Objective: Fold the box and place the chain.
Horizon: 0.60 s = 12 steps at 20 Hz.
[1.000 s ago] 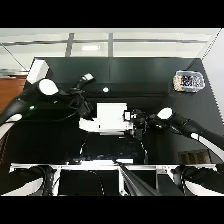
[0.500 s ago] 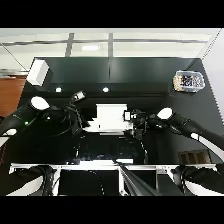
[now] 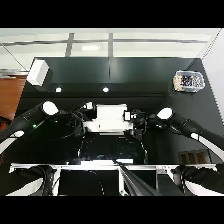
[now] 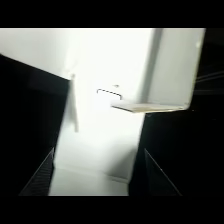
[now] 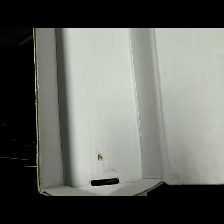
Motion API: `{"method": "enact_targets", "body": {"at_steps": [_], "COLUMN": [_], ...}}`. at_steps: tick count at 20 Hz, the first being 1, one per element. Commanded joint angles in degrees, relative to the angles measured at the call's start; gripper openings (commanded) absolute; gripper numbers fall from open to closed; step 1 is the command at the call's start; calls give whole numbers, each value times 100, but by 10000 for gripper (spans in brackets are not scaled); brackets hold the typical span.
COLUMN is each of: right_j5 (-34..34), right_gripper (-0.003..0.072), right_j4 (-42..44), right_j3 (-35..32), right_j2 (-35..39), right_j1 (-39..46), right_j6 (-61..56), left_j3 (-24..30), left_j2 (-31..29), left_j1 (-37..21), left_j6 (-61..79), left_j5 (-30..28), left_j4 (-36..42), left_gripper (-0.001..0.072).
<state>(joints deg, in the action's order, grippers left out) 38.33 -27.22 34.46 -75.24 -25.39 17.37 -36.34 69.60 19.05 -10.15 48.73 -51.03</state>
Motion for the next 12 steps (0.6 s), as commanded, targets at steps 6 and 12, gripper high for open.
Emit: {"method": "enact_targets", "body": {"at_steps": [6,12], "right_j5": [0,0], "right_gripper": [478,478], "right_j4": [0,0], "right_j3": [2,2], "right_j2": [-2,-2], "right_j1": [0,0], "right_j6": [0,0], "left_j3": [-61,-61], "left_j2": [0,17], "left_j1": [481,726], "left_j6": [293,289], "left_j5": [-227,-597], "left_j4": [103,402], "left_gripper": [639,270]}}
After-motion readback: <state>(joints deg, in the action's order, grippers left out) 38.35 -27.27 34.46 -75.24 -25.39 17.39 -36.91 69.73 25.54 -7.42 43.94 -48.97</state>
